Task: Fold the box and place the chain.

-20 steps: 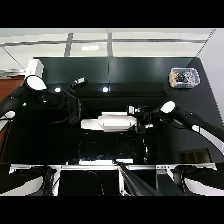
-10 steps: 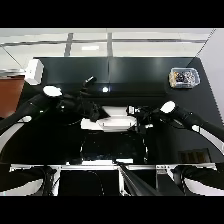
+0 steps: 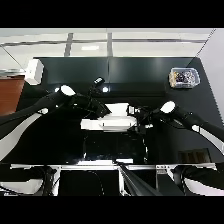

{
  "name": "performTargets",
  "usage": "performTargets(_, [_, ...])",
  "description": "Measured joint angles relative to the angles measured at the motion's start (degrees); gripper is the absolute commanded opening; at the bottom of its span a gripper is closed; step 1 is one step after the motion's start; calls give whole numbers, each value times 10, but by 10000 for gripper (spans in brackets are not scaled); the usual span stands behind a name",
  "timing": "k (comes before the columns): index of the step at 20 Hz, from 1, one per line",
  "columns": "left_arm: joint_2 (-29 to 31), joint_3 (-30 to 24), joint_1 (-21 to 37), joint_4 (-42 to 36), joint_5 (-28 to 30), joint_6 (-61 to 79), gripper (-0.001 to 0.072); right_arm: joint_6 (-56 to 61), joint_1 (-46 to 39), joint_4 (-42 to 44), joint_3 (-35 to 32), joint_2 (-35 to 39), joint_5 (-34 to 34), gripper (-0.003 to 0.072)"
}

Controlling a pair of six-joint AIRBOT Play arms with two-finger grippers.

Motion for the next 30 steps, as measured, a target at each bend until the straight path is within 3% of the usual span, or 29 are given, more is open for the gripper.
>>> performTargets(4, [-10,5,0,14,9,-6,23,0,0,0,0,0,0,168])
performTargets(7, [15,8,9,47,8,-17,23,-1,0,0,0,0,0,168])
performTargets(11, [114,-7,41,105,-19,-53,24,-1,0,0,0,0,0,168])
performTargets(15, [223,-81,69,119,-35,18,27,0,0,0,0,0,0,168])
performTargets(16, [239,-99,71,119,-39,65,61,0,0,0,0,0,0,168])
performTargets(17, [251,-116,72,123,-47,122,325,0,0,0,0,0,0,168])
performTargets(18, [257,-130,71,131,-52,175,720,0,0,0,0,0,0,168])
performTargets(23, [238,-171,52,143,36,368,704,0,0,0,0,0,-1,168])
performTargets(28, [196,-178,14,140,56,434,668,0,0,1,0,0,-1,168])
performTargets(30, [188,-179,5,125,67,443,514,0,0,1,0,0,-1,168])
